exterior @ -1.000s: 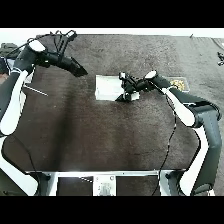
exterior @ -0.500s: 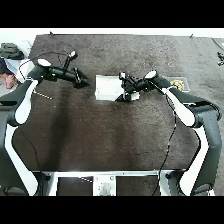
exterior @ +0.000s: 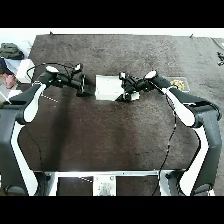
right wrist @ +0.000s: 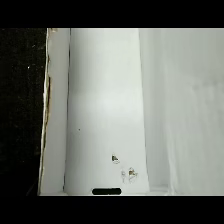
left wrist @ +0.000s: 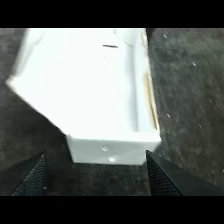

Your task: Fold the box and place the chain.

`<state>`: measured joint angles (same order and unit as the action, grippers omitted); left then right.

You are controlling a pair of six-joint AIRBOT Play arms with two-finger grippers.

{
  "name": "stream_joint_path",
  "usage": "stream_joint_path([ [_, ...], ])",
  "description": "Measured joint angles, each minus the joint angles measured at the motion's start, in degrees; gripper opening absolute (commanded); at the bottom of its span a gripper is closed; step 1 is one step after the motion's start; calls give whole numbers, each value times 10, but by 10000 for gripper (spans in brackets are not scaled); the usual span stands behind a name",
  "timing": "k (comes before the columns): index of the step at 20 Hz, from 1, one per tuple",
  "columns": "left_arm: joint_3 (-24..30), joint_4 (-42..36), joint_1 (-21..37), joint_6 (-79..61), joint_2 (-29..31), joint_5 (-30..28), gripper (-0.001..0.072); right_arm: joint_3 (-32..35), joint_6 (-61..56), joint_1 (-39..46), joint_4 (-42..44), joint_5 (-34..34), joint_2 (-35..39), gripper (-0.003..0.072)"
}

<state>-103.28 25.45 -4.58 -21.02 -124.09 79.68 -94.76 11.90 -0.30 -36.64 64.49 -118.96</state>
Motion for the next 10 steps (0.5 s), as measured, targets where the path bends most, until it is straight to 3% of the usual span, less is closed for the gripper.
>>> stream_joint_path([
  [10, 0, -1, -24, -19, -7, 7, 720, 0, 1, 0, 0, 0, 0, 210],
])
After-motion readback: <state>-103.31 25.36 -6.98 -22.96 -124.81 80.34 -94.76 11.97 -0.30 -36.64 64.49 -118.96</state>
